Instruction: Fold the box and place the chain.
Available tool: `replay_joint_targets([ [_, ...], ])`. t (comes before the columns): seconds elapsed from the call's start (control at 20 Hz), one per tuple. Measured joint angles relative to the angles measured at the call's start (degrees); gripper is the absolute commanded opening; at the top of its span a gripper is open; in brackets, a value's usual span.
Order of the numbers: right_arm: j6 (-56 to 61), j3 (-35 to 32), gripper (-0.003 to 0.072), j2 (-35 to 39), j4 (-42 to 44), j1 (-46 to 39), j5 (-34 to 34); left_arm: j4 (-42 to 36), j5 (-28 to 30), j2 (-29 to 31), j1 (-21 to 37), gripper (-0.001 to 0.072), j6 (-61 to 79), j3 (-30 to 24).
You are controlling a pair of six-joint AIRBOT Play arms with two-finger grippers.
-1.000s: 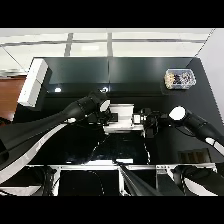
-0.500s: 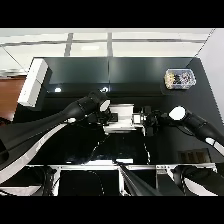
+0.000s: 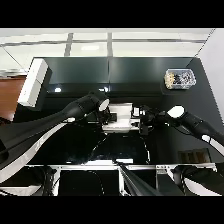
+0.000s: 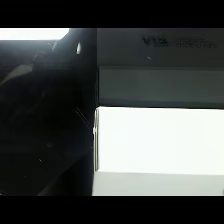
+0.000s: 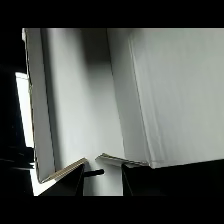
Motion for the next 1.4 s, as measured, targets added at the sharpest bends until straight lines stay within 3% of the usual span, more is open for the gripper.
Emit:
replay_joint_targets([
  [0.65,1.7,0.0,0.0256,-2.8,7.0,1.1,0.7,-0.6,0.5,0.0,0.0,0.0027,0.2,0.0],
  [0.7,1.8,0.0,0.0334,-2.9,7.0,1.2,0.7,-0.6,0.6,0.0,0.0,0.0027,0.2,0.0],
  [0.75,1.9,0.0,0.0515,-3.0,7.0,1.2,0.8,-0.7,0.7,0.0,0.0,0.0027,0.2,0.0],
  [0.8,2.2,0.0,0.0399,-3.0,7.0,1.2,0.6,-0.7,0.8,0.0,0.0,0.0027,0.3,0.0],
  [0.85,2.9,0.0,0.0212,-3.1,7.0,1.2,0.3,-0.8,0.8,0.0,0.0,0.0027,0.3,0.0],
  [0.95,4.3,0.0,0.0374,-3.1,6.5,1.2,-0.3,-0.9,1.1,0.0,0.0,0.0027,0.2,0.0],
  [1.0,4.8,0.0,0.012,-3.2,6.0,1.2,-0.3,-0.9,1.3,0.0,0.0,0.0027,0.1,0.0],
  [1.05,5.4,0.0,0.0015,-3.2,5.4,1.1,-0.7,-0.9,1.3,0.0,0.0,0.0027,0.1,0.0],
  [1.2,9.9,0.0,0.0015,-2.8,2.5,0.9,-0.9,-0.9,1.6,0.0,0.0,0.0027,0.1,0.0],
  [1.4,32.1,2.3,0.0014,2.5,-6.6,-4.6,1.7,-0.9,1.7,0.0,0.0,0.0027,0.1,0.0],
])
